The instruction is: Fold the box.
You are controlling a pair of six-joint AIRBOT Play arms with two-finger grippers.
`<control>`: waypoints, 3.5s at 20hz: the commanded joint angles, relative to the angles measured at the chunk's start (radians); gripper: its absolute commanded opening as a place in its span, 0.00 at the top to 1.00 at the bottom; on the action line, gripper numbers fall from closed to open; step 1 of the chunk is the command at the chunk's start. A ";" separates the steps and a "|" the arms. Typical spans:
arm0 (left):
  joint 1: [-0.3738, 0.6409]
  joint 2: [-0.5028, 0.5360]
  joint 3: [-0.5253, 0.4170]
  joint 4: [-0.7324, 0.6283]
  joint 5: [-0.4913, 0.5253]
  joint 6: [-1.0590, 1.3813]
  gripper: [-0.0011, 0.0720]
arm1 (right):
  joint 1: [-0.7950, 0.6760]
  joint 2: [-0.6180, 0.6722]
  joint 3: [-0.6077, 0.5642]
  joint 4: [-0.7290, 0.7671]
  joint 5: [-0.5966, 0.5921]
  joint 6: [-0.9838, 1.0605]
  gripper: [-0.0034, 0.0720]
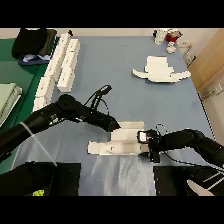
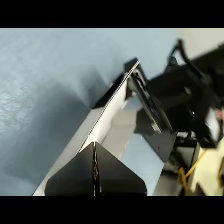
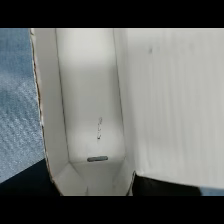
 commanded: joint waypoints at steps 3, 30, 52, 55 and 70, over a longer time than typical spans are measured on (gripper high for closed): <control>-0.147 0.243 0.005 0.423 -0.055 -0.060 0.97 | 0.000 0.001 0.001 0.000 0.000 0.000 0.28; -0.097 0.085 -0.315 0.062 0.138 0.804 0.51 | 0.000 0.001 0.001 -0.002 0.000 0.000 0.28; -0.111 0.016 -0.306 -0.121 0.196 0.874 0.41 | 0.000 0.001 0.001 -0.002 0.000 0.000 0.28; -0.110 0.018 -0.305 -0.112 0.196 0.845 0.68 | 0.000 0.001 0.001 -0.002 0.000 0.000 0.28; 0.200 0.381 -0.285 0.542 -0.083 -0.646 0.96 | 0.000 0.001 0.001 -0.002 0.000 0.000 0.28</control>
